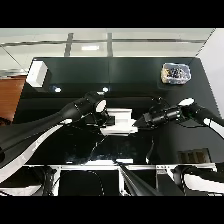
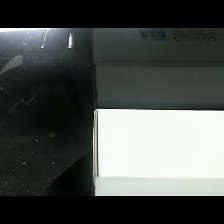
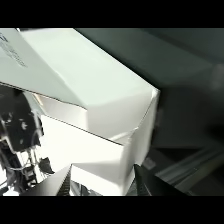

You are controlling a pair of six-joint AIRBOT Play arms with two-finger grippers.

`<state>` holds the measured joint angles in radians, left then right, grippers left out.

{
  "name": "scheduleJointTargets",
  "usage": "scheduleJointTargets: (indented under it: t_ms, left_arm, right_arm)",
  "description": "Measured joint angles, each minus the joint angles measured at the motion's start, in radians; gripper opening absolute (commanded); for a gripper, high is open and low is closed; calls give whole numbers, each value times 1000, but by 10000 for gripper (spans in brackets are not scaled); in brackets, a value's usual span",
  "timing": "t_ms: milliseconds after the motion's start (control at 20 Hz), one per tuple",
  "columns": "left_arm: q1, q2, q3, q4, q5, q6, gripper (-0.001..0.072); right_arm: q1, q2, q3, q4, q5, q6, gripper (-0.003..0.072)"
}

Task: Fold the box and place the chain.

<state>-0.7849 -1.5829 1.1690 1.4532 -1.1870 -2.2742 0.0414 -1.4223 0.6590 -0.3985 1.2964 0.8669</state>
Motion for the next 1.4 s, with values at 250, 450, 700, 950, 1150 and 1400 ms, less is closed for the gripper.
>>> scheduleJointTargets:
  t_ms: [250,450,700,950,1150,1400]
  left_arm:
    - [0,0,0,0,0,0,26]
    - [0,0,0,0,0,0,26]
    - [0,0,0,-2,0,0,26]
    - [0,0,0,-4,-1,-2,26]
    - [0,0,0,-6,-1,-2,26]
    - [0,0,0,-7,-1,0,26]
  right_arm:
    - [51,5,53,-20,-14,80,425]
    - [119,6,111,-82,-56,195,356]
    - [232,6,201,-241,-117,401,356]
    - [358,6,300,-482,-160,663,339]
    - [475,6,332,-710,-194,940,338]
    - [613,5,342,-951,-222,1206,338]
